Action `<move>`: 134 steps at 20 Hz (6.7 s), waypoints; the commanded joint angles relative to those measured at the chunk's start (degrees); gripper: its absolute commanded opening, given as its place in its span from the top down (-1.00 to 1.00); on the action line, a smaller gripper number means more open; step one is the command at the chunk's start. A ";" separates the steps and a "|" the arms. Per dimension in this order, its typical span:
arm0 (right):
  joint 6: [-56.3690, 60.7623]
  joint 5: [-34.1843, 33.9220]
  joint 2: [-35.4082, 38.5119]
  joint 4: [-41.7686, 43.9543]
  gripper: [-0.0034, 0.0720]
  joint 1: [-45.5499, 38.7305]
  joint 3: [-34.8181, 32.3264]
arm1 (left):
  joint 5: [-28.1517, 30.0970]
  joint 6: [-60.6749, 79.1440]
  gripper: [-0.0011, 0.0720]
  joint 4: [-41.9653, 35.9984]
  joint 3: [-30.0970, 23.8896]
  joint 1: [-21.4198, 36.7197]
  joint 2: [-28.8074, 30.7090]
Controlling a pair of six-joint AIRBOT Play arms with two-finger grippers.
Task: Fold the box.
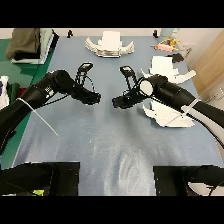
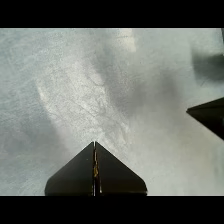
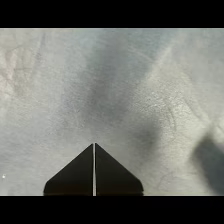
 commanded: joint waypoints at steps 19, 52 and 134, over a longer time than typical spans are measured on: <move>-20.17 32.00 -12.37 -6.32 -0.44 -66.16 16.52 | 0.46 -2.16 -0.64 -12.09 0.00 0.00 -0.02; -26.60 22.32 21.70 24.15 0.91 -34.18 -22.10 | -12.72 7.48 -0.64 -11.23 -0.02 3.32 0.24; -43.93 4.50 32.26 35.58 0.24 -30.97 -46.40 | -26.95 48.28 0.92 -40.06 -1.09 8.22 -19.54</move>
